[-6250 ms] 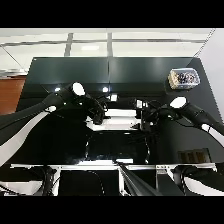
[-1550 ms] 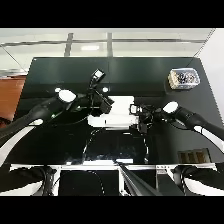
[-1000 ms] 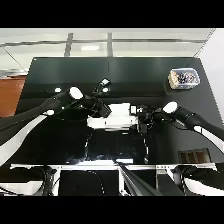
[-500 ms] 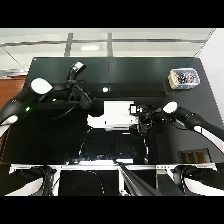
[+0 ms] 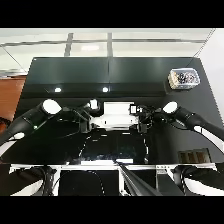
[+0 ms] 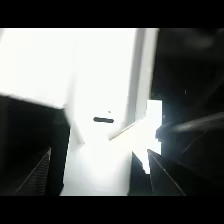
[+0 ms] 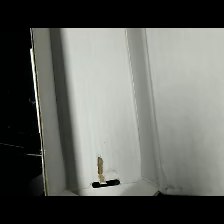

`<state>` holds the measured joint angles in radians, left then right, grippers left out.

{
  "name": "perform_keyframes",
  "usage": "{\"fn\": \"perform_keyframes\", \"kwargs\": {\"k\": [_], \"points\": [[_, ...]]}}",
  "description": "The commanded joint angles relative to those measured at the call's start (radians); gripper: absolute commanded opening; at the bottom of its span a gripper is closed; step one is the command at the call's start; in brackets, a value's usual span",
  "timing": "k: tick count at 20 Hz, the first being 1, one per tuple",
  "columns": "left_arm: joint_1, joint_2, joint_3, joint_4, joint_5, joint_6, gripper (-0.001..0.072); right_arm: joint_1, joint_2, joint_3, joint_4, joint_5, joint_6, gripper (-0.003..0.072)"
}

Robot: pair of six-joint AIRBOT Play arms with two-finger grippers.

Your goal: Fold the box and place the chain.

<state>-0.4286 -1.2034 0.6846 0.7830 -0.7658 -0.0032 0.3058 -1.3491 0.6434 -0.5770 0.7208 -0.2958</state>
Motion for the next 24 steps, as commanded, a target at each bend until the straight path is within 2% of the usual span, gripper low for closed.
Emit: {"fn": "perform_keyframes", "kwargs": {"k": [1,3,4,5,6,8,10,14,19,24], "points": [[-0.050,-0.050,0.029,0.095,0.035,0.013,0.0690,0.000,-0.001,0.000,0.000,0.001,0.000,0.0312],[-0.049,-0.081,0.053,0.088,0.012,0.013,0.0678,0.000,-0.001,0.000,0.000,0.001,0.000,0.0312],[-0.049,-0.092,0.061,0.061,0.009,0.013,0.0623,0.000,-0.001,0.000,0.000,0.001,0.000,0.0312],[-0.049,-0.102,0.068,0.023,-0.005,0.016,0.0547,0.000,-0.001,0.000,0.000,0.001,0.000,0.0312],[-0.050,-0.113,0.076,-0.020,-0.034,0.024,0.0425,0.000,-0.001,0.000,0.000,0.001,0.000,0.0312],[-0.056,-0.128,0.091,-0.056,-0.080,0.042,0.0375,0.000,-0.001,0.000,0.000,0.001,0.000,0.0312],[-0.056,-0.129,0.092,-0.055,-0.062,0.041,0.0180,0.000,-0.001,0.000,0.000,0.001,0.000,0.0312],[-0.056,-0.130,0.092,-0.060,0.006,0.041,0.0170,0.000,-0.001,0.000,0.000,0.001,0.000,0.0312],[-0.056,-0.168,0.092,-0.243,-0.029,0.041,0.0170,0.000,-0.001,0.000,0.000,0.001,0.000,0.0312],[-0.056,-0.206,0.092,-0.260,-0.032,0.041,0.0154,0.000,-0.001,0.000,0.000,0.001,0.000,0.0312]]}}
